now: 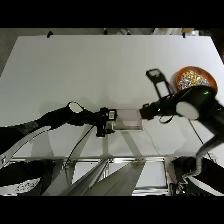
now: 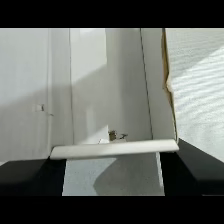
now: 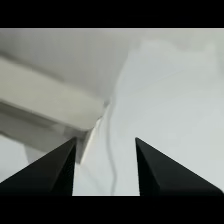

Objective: Fold the box and place the chain.

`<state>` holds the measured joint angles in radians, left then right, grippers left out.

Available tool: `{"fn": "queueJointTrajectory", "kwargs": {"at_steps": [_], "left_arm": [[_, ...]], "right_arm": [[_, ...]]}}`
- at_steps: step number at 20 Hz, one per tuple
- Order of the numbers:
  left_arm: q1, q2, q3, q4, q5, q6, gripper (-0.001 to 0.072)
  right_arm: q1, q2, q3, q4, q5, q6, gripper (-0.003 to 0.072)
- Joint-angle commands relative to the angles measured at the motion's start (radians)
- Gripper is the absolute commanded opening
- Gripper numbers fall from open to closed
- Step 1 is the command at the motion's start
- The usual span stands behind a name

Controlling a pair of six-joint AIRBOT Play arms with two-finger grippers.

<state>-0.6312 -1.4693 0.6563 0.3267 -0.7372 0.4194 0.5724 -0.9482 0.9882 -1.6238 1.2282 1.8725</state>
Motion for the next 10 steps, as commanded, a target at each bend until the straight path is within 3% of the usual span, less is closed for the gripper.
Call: {"fn": "queueJointTrajectory", "kwargs": {"at_steps": [1,3,6,10], "left_arm": [[0.0,0.0,0.001,0.0,0.0,0.0,0.0391],[0.0,0.0,0.001,0.0,0.0,0.0,0.0391],[0.0,0.0,0.001,0.0,0.0,0.0,0.0391],[0.0,0.0,0.001,0.0,0.0,0.0,0.0391]], "right_arm": [[-0.214,0.01,0.16,-0.038,0.013,-0.146,0.0318],[-0.411,-0.019,0.18,-0.038,-0.035,-0.231,0.0257],[-0.658,-0.128,0.18,-0.031,-0.061,-0.323,0.0258],[-0.838,-0.285,0.18,-0.02,-0.15,-0.365,0.0259]]}}
